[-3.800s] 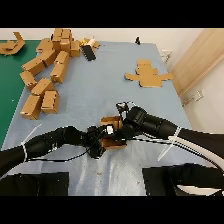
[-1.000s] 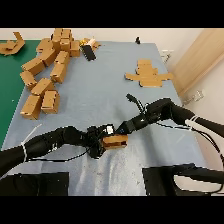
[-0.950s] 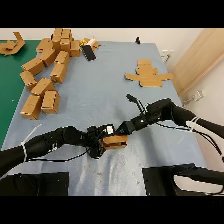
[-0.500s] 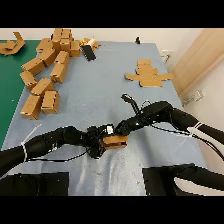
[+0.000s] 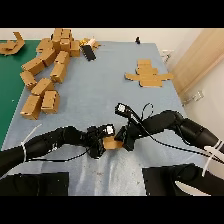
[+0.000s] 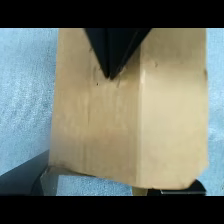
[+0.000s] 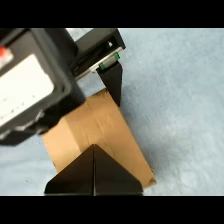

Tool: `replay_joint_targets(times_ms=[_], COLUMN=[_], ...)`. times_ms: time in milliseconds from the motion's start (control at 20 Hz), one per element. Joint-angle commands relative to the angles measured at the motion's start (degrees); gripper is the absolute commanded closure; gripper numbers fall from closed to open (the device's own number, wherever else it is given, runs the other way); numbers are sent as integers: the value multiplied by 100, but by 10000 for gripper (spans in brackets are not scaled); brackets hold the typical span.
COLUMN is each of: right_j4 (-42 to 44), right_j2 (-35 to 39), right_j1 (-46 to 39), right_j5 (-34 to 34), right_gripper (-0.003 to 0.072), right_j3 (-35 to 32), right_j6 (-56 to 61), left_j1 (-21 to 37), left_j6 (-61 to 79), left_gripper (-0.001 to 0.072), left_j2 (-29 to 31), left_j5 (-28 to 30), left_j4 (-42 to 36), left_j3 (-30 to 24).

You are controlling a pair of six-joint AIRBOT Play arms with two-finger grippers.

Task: Fold the box.

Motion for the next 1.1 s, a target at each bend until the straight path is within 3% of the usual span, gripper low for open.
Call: replay_joint_targets(times_ms=[0, 100, 150, 250, 400, 750, 850, 1050], right_j4=[-509, -542, -540, -540, -564, -922, -1032, -905], right_j2=[393, 535, 610, 728, 699, 509, 509, 505], right_j1=[146, 264, 315, 435, 490, 588, 763, 951], right_j5=[142, 199, 205, 205, 258, 483, 459, 433], right_gripper=[622, 518, 518, 344, 271, 271, 214, 208], right_j3=[-262, -260, -254, -243, -238, -238, -238, -238], right_j6=[79, 68, 17, -116, -496, -748, -748, -734], left_j1=[4, 4, 4, 4, 4, 4, 4, 4], left_j6=[2, 2, 2, 2, 2, 2, 2, 2], left_gripper=[189, 189, 189, 189, 189, 189, 189, 188], left_j2=[4, 4, 4, 4, 4, 4, 4, 4], left_j5=[0, 2, 0, 2, 0, 2, 0, 0], left_j4=[0, 2, 0, 0, 0, 2, 0, 2], left_j3=[0, 0, 0, 0, 0, 0, 0, 0])
